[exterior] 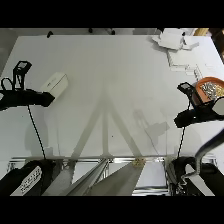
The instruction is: Fold the box and place the chain.
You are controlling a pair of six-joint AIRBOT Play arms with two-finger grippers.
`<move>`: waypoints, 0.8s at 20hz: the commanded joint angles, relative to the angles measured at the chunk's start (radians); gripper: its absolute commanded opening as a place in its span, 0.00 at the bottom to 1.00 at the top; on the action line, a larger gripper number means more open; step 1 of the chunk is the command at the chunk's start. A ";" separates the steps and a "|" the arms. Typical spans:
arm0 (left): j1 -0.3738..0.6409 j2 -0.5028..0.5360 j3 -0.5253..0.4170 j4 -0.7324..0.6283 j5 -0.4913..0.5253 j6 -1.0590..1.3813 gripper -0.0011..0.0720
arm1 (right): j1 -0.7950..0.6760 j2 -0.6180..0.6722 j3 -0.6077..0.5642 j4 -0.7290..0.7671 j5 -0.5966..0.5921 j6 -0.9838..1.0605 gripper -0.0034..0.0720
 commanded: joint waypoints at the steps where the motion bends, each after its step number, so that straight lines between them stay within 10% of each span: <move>1: 0.032 -0.059 0.000 0.047 -0.086 -0.056 0.71 | -0.001 0.000 0.000 0.000 0.000 0.000 0.07; 5: 0.032 -0.088 -0.003 0.047 -0.119 -0.093 0.97 | -0.001 0.000 0.000 0.000 0.000 0.000 0.07; 16: 0.031 0.037 -0.004 0.042 -0.188 -0.104 0.97 | -0.001 0.000 0.000 0.000 0.000 0.000 0.07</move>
